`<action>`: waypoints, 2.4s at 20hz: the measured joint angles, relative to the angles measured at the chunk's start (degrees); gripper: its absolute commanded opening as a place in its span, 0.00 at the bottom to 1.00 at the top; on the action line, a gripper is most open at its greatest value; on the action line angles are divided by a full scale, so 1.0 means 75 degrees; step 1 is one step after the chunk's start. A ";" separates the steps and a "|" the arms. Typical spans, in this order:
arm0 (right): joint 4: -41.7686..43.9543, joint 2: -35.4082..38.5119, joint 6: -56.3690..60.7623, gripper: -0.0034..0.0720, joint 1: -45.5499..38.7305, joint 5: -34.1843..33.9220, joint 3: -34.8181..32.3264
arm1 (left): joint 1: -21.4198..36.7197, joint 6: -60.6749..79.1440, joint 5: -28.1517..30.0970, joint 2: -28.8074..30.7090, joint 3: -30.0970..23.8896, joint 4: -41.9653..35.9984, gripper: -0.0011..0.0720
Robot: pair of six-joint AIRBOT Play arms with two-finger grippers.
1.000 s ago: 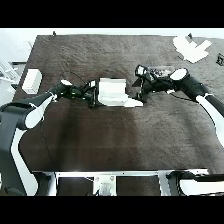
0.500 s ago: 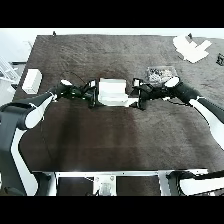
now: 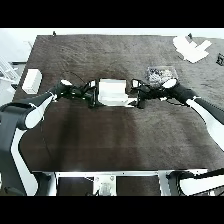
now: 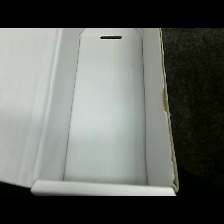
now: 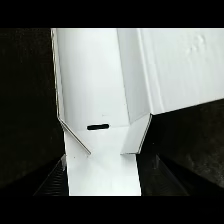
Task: Fold the box and place the chain.
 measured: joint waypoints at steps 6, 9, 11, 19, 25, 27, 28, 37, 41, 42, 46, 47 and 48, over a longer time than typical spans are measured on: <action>0.0268 -0.0207 -0.0143 0.51 0.0070 -0.0052 0.0047 | 0.0000 0.0000 0.0000 0.0000 0.0000 0.0000 0.58; 0.0516 -0.0248 -0.0221 0.39 0.0076 -0.0055 0.0064 | 0.0000 0.0000 0.0000 0.0000 0.0000 0.0003 0.58; 0.0804 -0.0259 -0.0361 0.31 0.0096 -0.0058 0.0076 | 0.0000 0.0000 0.0000 0.0000 0.0000 0.0000 0.58; 0.1644 -0.0580 -0.0653 0.11 0.0364 -0.0114 0.0108 | 0.0000 0.0000 0.0003 0.0000 0.0000 0.0000 0.58; 0.1979 -0.0842 -0.0822 0.17 0.0472 -0.0137 0.0318 | 0.0003 0.0000 0.0006 0.0000 0.0000 0.0000 0.58; 0.2008 -0.0889 -0.0845 0.34 0.0493 -0.0131 0.0364 | 0.0003 0.0000 0.0006 0.0000 0.0000 0.0000 0.58; 0.1999 -0.0906 -0.0851 0.51 0.0495 -0.0108 0.0379 | 0.0003 0.0003 0.0006 0.0000 0.0000 0.0000 0.58; 0.1483 -0.0944 -0.1119 0.16 0.0487 0.0323 0.0423 | -0.0003 0.0015 -0.0012 0.0000 0.0000 0.0015 0.58; 0.1236 -0.0901 -0.0982 0.06 0.0367 0.0329 0.0428 | -0.0003 -0.0017 -0.0009 0.0000 0.0000 0.0003 0.58; 0.1049 -0.0854 -0.0839 0.06 0.0335 0.0326 0.0428 | -0.0003 -0.0017 -0.0009 0.0000 0.0000 0.0003 0.58; 0.0050 -0.0466 0.0052 0.06 0.0259 0.0408 0.0428 | -0.0003 -0.0015 -0.0006 0.0000 0.0000 0.0000 0.58; -0.0166 -0.0321 0.0291 0.05 0.0242 0.0501 0.0428 | -0.0003 -0.0012 -0.0006 0.0000 0.0000 0.0000 0.58; -0.0402 -0.0131 0.0586 0.05 0.0227 0.0621 0.0428 | -0.0003 -0.0012 -0.0003 0.0000 0.0000 0.0000 0.58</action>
